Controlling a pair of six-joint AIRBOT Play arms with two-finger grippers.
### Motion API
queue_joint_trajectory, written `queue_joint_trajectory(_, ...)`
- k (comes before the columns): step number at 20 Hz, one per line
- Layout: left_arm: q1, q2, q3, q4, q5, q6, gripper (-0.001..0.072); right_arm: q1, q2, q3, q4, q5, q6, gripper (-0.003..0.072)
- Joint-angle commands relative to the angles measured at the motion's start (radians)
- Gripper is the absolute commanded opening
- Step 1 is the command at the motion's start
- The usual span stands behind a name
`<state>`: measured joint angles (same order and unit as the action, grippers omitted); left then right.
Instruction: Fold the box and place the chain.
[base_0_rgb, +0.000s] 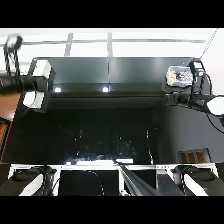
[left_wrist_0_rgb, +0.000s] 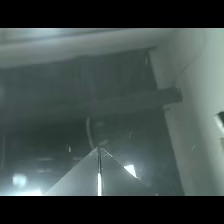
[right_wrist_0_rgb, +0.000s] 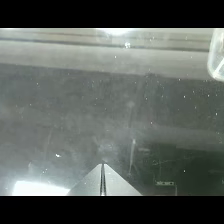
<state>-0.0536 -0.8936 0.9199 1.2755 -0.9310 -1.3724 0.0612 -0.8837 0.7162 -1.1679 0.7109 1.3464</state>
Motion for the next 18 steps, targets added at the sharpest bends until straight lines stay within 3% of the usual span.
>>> queue_joint_trajectory(1, -0.018, 0.117, -0.171, 0.023, 0.069, -0.023, 0.0024, 0.003, -0.003, -0.006, -0.004, -0.015, 0.0, 0.0016)
queue_joint_trajectory(18, -0.018, 0.109, -0.17, 0.022, 0.071, -0.023, 0.0025, 0.003, -0.003, -0.006, -0.004, -0.016, 0.0, 0.0016)
